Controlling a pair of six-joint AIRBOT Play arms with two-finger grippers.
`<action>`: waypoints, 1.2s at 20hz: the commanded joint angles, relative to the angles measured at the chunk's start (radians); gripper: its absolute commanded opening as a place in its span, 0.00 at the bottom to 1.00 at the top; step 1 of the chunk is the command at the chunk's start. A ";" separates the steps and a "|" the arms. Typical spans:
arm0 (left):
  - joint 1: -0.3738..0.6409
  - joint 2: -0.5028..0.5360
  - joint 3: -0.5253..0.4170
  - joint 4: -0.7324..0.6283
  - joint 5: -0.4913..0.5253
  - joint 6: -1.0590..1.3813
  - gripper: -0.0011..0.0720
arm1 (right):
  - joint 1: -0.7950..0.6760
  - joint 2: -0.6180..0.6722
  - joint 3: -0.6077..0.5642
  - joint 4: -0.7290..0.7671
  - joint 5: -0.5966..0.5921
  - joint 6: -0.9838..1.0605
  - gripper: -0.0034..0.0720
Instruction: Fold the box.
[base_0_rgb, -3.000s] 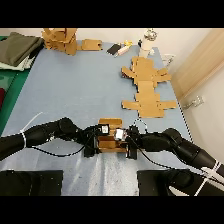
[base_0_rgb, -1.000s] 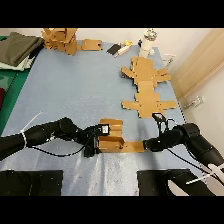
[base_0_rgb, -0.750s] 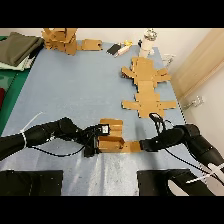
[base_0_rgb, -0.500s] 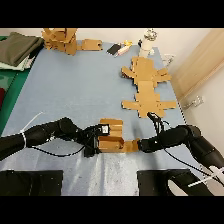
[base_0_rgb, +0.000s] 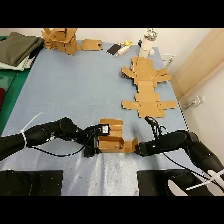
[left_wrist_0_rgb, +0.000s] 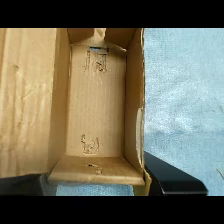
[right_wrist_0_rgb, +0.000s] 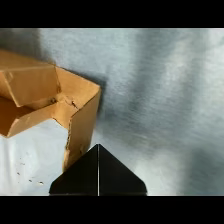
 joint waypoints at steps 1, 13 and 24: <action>0.001 0.000 0.000 0.000 0.000 0.000 0.85 | 0.000 0.001 -0.016 0.097 0.079 -0.071 0.04; 0.001 0.000 0.000 0.000 0.000 0.000 0.85 | 0.002 0.003 0.072 0.150 0.046 -0.128 0.06; 0.001 0.000 0.000 0.000 0.000 0.000 0.85 | 0.064 -0.023 0.098 0.170 0.050 -0.127 0.52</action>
